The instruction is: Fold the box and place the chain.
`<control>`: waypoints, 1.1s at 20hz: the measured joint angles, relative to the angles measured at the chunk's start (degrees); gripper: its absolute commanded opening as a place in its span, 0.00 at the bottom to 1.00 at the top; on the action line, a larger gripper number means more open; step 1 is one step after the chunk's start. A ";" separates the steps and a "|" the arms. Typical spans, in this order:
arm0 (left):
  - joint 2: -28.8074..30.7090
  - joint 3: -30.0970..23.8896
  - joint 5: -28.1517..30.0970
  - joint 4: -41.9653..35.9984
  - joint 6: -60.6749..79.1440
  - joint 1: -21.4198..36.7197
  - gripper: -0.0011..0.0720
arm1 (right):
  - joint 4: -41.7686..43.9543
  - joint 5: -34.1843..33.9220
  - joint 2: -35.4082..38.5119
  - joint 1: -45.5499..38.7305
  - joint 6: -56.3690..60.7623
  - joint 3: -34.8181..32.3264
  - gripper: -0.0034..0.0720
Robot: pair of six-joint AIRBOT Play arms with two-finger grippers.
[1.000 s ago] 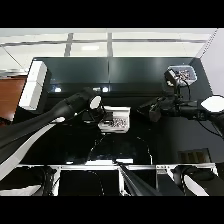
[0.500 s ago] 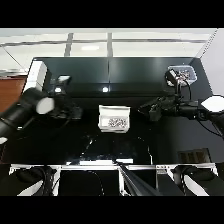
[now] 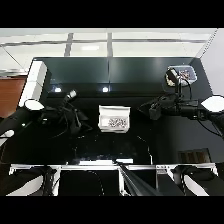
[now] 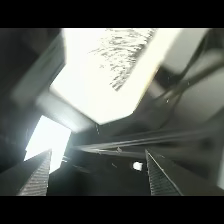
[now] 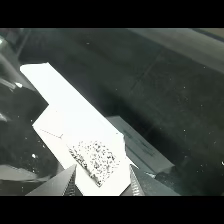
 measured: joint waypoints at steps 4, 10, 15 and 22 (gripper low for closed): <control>-5.27 1.99 5.66 -1.81 15.58 -4.72 0.99 | -0.02 -0.02 0.00 0.00 1.14 0.00 0.53; -11.17 7.58 4.13 1.81 21.24 -7.19 0.99 | -0.07 -0.02 0.00 0.00 1.70 0.00 0.53; -12.15 8.63 3.72 3.58 22.16 -8.92 0.99 | -0.09 -0.04 0.00 0.00 1.70 0.00 0.53; -12.46 8.98 5.40 2.05 22.12 -10.64 0.99 | -0.09 -0.07 0.00 0.00 1.68 0.00 0.53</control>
